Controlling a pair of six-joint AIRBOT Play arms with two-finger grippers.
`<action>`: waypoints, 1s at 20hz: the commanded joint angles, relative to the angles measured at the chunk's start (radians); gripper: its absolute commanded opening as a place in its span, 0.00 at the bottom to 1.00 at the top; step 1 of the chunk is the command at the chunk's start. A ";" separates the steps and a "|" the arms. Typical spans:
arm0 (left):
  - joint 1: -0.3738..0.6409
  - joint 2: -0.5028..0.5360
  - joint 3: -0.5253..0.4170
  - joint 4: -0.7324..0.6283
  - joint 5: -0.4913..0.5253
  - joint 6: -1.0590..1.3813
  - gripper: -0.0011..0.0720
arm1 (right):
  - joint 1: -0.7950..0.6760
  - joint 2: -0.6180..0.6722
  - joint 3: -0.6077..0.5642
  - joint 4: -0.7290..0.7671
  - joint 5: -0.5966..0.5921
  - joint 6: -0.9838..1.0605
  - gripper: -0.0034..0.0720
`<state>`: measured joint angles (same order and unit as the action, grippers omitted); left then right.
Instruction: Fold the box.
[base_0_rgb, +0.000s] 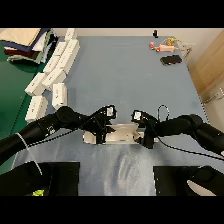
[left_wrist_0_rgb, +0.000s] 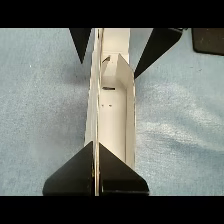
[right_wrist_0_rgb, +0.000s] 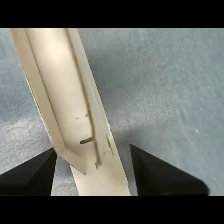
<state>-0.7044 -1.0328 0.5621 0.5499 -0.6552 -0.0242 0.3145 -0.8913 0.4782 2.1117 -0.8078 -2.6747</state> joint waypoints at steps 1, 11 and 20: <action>0.000 -0.001 0.000 0.000 0.000 0.000 0.03 | -0.066 -0.082 0.005 0.175 -0.032 -0.207 1.00; 0.000 -0.001 0.000 0.000 0.000 0.000 0.03 | -0.077 -0.089 0.006 0.192 -0.040 -0.228 1.00; 0.000 -0.001 0.000 0.000 0.000 0.000 0.03 | -0.077 -0.124 0.005 0.200 -0.093 -0.337 1.00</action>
<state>-0.7044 -1.0328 0.5621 0.5495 -0.6552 -0.0242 0.2371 -1.0058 0.4831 2.3104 -0.8532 -2.9944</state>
